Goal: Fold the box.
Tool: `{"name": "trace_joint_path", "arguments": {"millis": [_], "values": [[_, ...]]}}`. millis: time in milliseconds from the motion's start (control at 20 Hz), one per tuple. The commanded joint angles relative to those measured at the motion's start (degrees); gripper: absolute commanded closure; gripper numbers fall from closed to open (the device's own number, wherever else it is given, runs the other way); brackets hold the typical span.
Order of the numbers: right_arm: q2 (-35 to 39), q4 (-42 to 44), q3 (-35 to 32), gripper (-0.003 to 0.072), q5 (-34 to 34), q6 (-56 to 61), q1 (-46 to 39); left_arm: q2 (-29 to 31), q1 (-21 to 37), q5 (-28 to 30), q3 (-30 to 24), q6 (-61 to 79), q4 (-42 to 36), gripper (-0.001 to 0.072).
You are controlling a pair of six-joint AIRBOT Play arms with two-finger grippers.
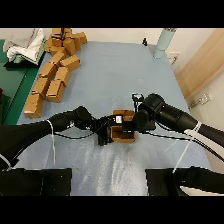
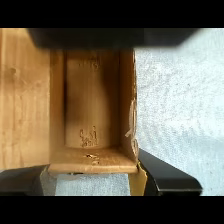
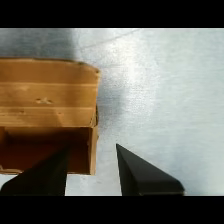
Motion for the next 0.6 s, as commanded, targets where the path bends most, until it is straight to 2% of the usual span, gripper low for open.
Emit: {"name": "trace_joint_path", "arguments": {"millis": [0, 100, 200, 350, 400, 550], "values": [[1.1, -0.2, 0.6, 0.0251, -1.3, 0.0, 0.0, 0.0, 0.0, 0.0, 0.1, 0.0, 0.0, 0.0196], [1.8, -1.2, 0.9, 0.0251, -2.1, 0.0, -0.2, 0.0, 0.0, 0.0, 0.1, 0.0, 0.0, 0.0196], [2.7, -1.7, 1.4, 0.032, -3.4, -0.4, -1.1, 0.0, 0.0, 0.0, 0.1, 0.0, 0.0, 0.0196], [4.3, -4.2, 1.8, 0.0322, -4.9, -0.6, -2.9, 0.0, 0.0, 0.0, 0.0, 0.0, 0.0, 0.0196], [4.4, -5.6, 1.8, 0.0351, -6.0, -1.1, -3.8, 0.0, 0.0, 0.0, 0.1, 0.0, 0.0, 0.0196], [4.3, -8.2, 1.8, 0.0561, -7.5, -4.8, -8.7, 0.0, 0.0, 0.0, 0.1, 0.0, 0.0, 0.0196]]}}
